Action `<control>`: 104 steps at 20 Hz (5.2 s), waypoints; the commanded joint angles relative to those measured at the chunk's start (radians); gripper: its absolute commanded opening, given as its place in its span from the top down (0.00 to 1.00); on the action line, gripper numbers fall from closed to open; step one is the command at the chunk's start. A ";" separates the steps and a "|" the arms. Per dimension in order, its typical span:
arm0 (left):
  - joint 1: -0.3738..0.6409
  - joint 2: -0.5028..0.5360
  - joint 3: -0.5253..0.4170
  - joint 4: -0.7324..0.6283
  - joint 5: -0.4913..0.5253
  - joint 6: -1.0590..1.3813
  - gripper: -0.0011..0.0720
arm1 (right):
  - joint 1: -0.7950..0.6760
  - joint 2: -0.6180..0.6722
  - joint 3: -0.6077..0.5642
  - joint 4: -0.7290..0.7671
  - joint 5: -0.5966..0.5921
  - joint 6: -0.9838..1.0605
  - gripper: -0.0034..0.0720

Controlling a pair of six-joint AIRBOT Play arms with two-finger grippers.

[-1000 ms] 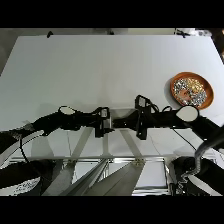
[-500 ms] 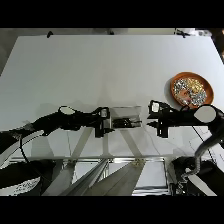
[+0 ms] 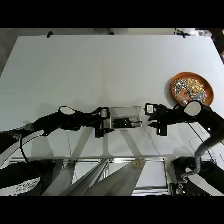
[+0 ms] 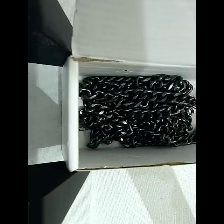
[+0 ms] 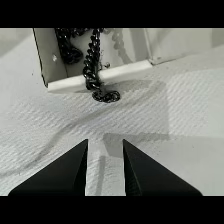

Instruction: Fold the box and place the chain.

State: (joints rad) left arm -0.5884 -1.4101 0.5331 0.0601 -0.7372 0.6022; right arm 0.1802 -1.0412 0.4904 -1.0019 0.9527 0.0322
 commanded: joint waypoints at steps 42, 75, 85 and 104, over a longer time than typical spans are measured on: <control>0.001 0.000 0.000 0.000 0.000 0.000 0.70 | 0.047 0.011 -0.029 -0.082 -0.093 0.126 0.94; 0.001 0.000 0.000 0.000 0.000 0.000 0.70 | 0.177 0.108 0.139 0.400 -0.020 0.442 0.57; 0.001 0.000 0.000 0.000 0.000 0.000 0.70 | 0.103 -0.254 0.624 0.285 0.236 0.437 0.81; 0.001 0.000 0.000 0.000 0.000 0.000 0.70 | 0.282 -0.289 0.493 -0.069 0.315 0.378 0.47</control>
State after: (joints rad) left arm -0.5884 -1.4101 0.5331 0.0601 -0.7372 0.6022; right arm 0.4244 -1.3544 1.0290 -1.0126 1.3415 0.4179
